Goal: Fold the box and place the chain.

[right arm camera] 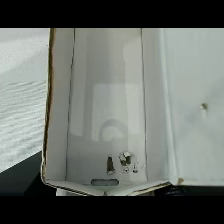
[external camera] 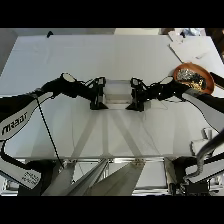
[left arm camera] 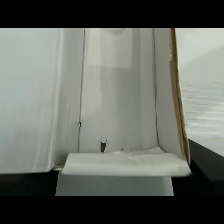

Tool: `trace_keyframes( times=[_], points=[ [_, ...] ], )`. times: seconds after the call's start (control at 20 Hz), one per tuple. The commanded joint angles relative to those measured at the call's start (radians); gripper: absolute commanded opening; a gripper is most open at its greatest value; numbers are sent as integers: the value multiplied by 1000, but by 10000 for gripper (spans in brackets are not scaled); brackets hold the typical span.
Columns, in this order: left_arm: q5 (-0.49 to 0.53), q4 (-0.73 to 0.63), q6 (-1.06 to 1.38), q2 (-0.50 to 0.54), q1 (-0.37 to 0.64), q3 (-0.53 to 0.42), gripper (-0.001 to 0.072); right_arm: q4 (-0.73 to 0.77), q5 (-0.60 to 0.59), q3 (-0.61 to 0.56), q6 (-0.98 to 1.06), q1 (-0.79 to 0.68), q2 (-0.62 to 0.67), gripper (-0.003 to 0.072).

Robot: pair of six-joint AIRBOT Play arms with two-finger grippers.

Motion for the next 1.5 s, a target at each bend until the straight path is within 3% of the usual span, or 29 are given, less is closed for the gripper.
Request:
trace_keyframes(
  times=[0.0,0.1,0.15,1.15,1.25,1.35,1.45],
  points=[
    [11,23,-6,0,-9,1,661,0,1,0,0,0,1,518],
    [10,23,-6,0,-9,1,338,0,1,0,0,0,1,518],
    [10,23,-6,0,-9,1,321,0,1,0,0,0,1,518],
    [6,23,-6,0,-9,1,322,0,2,0,0,0,1,518],
    [6,23,-6,0,-9,1,322,3,1,0,0,0,1,553],
    [6,23,-6,0,-9,1,322,2,2,0,3,0,1,705],
    [6,23,-6,0,-9,1,322,1,1,1,8,0,5,705]
  ],
)
